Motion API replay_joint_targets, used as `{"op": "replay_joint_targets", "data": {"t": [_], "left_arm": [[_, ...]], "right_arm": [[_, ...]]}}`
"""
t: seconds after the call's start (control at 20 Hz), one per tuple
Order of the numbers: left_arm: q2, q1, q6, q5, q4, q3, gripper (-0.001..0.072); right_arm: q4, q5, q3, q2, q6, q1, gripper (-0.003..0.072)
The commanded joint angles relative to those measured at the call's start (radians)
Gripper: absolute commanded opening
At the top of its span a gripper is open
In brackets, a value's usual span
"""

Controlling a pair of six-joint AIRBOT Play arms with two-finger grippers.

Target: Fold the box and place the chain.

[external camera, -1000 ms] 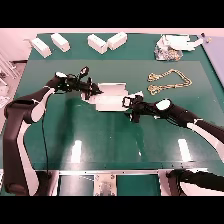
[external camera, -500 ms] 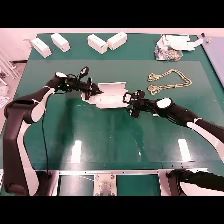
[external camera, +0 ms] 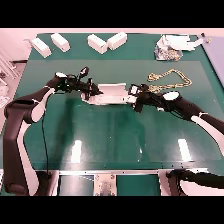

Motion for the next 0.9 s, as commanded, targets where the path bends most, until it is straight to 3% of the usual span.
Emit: {"op": "replay_joint_targets", "data": {"t": [0.0,0.2,0.3,0.4,0.55,0.65,0.85], "left_arm": [[0.0,0.001,0.0,-0.007,-0.002,0.0,0.0021],[0.0,0.001,0.0,-0.007,-0.002,0.0,0.0021],[0.0,0.001,0.0,-0.007,-0.002,0.0,0.0021],[0.0,0.001,0.0,-0.007,-0.001,0.0,0.002],[0.0,0.001,0.0,-0.006,-0.002,0.0,0.0021],[0.0,0.001,0.0,-0.006,-0.002,0.0,0.0021],[0.0,0.001,0.0,-0.014,-0.002,0.0,0.0021]], "right_arm": [[0.079,0.108,0.037,-0.043,-0.071,-0.051,0.0683],[0.117,0.232,0.087,-0.117,-0.113,-0.082,0.0683],[0.064,0.235,0.088,-0.117,-0.092,-0.099,0.0682],[0.008,0.244,0.087,-0.076,-0.017,-0.147,0.0683],[-0.072,0.357,0.054,0.042,0.05,-0.162,0.0682],[-0.072,0.344,-0.008,0.097,0.072,-0.124,0.0682],[-0.07,0.181,-0.078,0.098,0.006,-0.008,0.0682]]}}
